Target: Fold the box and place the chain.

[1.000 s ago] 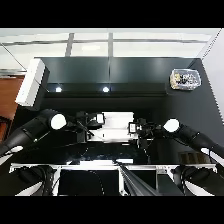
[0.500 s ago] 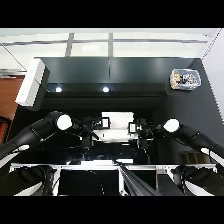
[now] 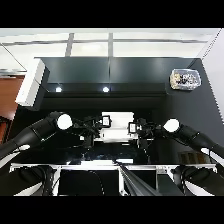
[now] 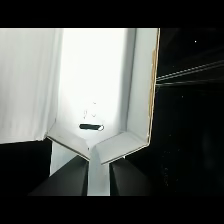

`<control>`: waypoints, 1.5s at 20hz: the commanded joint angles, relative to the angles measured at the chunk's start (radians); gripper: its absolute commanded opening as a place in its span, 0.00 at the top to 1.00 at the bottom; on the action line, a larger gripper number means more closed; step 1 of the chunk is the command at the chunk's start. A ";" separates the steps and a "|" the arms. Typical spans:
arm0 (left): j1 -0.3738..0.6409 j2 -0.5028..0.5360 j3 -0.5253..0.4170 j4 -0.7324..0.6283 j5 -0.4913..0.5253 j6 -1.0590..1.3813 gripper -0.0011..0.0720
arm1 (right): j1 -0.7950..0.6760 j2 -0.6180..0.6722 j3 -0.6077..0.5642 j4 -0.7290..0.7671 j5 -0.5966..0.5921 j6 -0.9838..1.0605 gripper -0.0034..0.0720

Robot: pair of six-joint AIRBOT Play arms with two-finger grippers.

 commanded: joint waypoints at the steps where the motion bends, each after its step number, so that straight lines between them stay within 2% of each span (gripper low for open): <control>1: -0.001 -0.004 0.000 -0.074 0.011 0.001 0.76 | 0.001 -0.001 0.000 0.000 0.000 0.000 0.59; 3: -0.010 -0.013 0.000 -0.125 0.058 0.003 0.76 | 0.001 -0.001 0.000 0.000 0.000 0.000 0.59; 5: -0.029 -0.026 0.000 -0.119 0.107 0.003 0.76 | 0.001 -0.001 0.000 0.000 0.000 0.000 0.59; 13: -0.050 -0.067 0.000 -0.118 0.150 0.003 0.76 | 0.001 -0.001 0.000 0.000 0.000 0.000 0.59; 14: -0.050 -0.067 0.001 -0.109 0.151 0.003 0.77 | 0.001 -0.001 0.000 0.000 0.000 0.000 0.59; 15: -0.050 -0.067 0.003 -0.106 0.151 0.003 0.86 | 0.001 -0.001 0.000 0.000 0.000 0.000 0.59; 17: -0.051 -0.066 0.004 -0.110 0.150 0.003 0.86 | 0.001 -0.001 0.000 0.000 0.000 0.000 0.59; 18: -0.051 -0.066 0.003 -0.119 0.150 0.003 0.85 | 0.001 -0.001 0.000 0.000 0.000 0.000 0.59; 20: -0.051 -0.066 0.004 -0.138 0.150 0.003 0.61 | 0.001 -0.001 0.000 0.000 0.000 0.000 0.59; 22: -0.051 -0.066 0.004 -0.155 0.151 0.002 0.57 | 0.001 -0.001 0.000 0.000 0.000 0.000 0.59; 24: -0.051 -0.066 0.004 -0.175 0.149 0.002 0.59 | 0.001 -0.001 0.000 0.000 0.000 0.000 0.59; 25: -0.051 -0.066 0.004 -0.174 0.143 0.002 0.69 | 0.001 -0.001 0.000 0.000 0.000 0.000 0.59; 27: -0.051 -0.066 0.004 -0.174 0.129 0.003 0.69 | 0.001 -0.001 0.000 0.000 0.000 0.000 0.59; 28: -0.051 -0.066 0.004 -0.174 0.128 0.003 0.52 | 0.001 -0.001 0.000 0.000 0.000 0.000 0.59; 29: -0.051 -0.066 0.004 -0.174 0.127 0.003 0.41 | 0.001 -0.001 0.000 0.000 0.000 0.000 0.59; 30: -0.051 -0.066 0.004 -0.171 0.122 0.003 0.44 | 0.001 -0.001 0.000 0.000 0.000 0.000 0.59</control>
